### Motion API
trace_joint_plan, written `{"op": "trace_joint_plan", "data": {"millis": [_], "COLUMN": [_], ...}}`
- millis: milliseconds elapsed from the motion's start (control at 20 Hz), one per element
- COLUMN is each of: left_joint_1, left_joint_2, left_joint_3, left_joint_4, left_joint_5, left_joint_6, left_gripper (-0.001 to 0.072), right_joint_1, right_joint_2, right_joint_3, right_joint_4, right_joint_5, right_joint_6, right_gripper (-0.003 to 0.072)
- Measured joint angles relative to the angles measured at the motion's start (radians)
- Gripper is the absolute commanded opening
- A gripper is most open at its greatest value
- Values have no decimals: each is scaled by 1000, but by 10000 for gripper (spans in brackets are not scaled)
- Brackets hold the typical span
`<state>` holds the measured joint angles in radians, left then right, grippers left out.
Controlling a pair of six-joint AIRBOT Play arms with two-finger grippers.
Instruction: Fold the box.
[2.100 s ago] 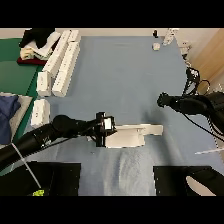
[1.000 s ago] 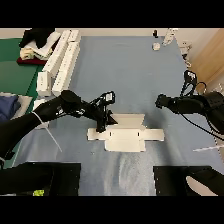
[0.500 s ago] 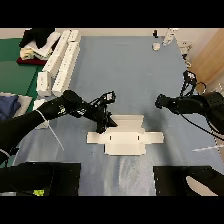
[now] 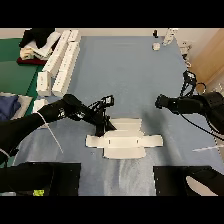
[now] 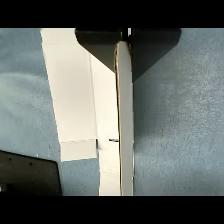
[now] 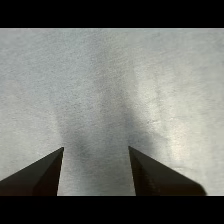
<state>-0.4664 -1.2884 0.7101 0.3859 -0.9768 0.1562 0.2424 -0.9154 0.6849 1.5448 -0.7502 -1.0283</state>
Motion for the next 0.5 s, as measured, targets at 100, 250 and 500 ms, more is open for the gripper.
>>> {"op": "trace_joint_plan", "data": {"millis": [100,250,500], "left_joint_1": [0,0,0], "left_joint_2": [0,0,0], "left_joint_3": [-1,-3,-4], "left_joint_4": [2,3,6], "left_joint_5": [-9,-27,-46], "left_joint_6": [0,0,-13], "left_gripper": [13,13,13], "right_joint_1": [0,0,0], "right_joint_2": [0,0,0], "right_joint_3": [0,0,0], "right_joint_4": [0,5,83], "right_joint_5": [-7,-29,-100], "right_joint_6": [0,0,-67], "right_gripper": [626,473,149]}}
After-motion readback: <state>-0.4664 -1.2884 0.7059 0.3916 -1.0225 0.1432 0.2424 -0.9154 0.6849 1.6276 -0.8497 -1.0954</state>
